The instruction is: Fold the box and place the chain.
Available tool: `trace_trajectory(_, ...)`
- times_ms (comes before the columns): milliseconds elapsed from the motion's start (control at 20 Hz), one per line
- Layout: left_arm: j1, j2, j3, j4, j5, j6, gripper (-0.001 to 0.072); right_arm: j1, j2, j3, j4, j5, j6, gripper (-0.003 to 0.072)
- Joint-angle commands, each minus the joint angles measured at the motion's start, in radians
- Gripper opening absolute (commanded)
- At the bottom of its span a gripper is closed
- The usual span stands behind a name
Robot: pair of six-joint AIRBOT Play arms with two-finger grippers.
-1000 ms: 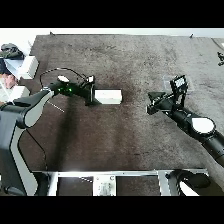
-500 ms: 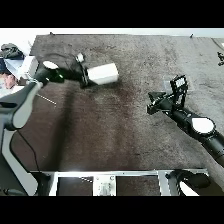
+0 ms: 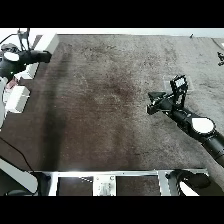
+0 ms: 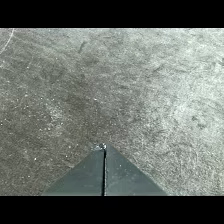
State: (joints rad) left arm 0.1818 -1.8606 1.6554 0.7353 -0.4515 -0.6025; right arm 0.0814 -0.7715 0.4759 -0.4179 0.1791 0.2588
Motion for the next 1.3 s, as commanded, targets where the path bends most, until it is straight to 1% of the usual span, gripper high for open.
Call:
trace_trajectory(0,0.034,0.005,-0.101,0.103,0.164,-0.13,0.0009,0.0,0.0,0.0,0.002,0.001,0.001,-0.0014)
trace_trajectory(150,0.034,-0.005,-0.184,0.103,0.277,-0.131,0.001,0.0,0.0,0.0,0.005,0.003,0.001,-0.0014)
trace_trajectory(250,0.034,-0.022,-0.211,0.102,0.299,-0.13,0.0009,0.0,0.0,0.0,0.004,0.009,0.001,-0.0014)
trace_trajectory(550,0.023,-0.082,-0.211,0.084,0.302,-0.13,0.001,0.0,0.0,0.0,0.004,0.009,0.001,-0.0014)
trace_trajectory(800,0.023,-0.093,-0.208,0.084,0.311,-0.13,0.0011,0.0,0.0,0.0,0.004,0.008,0.001,-0.0014)
trace_trajectory(900,0.023,-0.1,-0.206,0.069,0.33,-0.13,0.0011,0.0,0.0,0.0,0.004,0.008,0.001,-0.0014)
trace_trajectory(950,0.023,-0.115,-0.19,0.064,0.312,-0.13,0.0011,0.0,0.0,0.0,0.005,0.008,0.001,-0.0014)
trace_trajectory(1050,0.023,-0.15,-0.136,0.065,0.23,-0.119,0.0011,0.001,0.0,0.0,0.014,0.008,0.001,-0.0014)
trace_trajectory(1100,0.023,-0.162,-0.116,0.065,0.208,-0.111,0.0011,0.001,0.0,0.0,0.022,0.008,0.0,-0.0014)
trace_trajectory(1150,0.023,-0.167,-0.104,0.064,0.207,-0.111,0.0011,0.001,0.0,0.0,0.023,0.009,0.001,-0.0014)
trace_trajectory(1250,0.023,-0.167,-0.1,0.065,0.236,-0.111,0.0012,0.001,0.0,0.0,0.023,0.008,0.001,-0.0014)
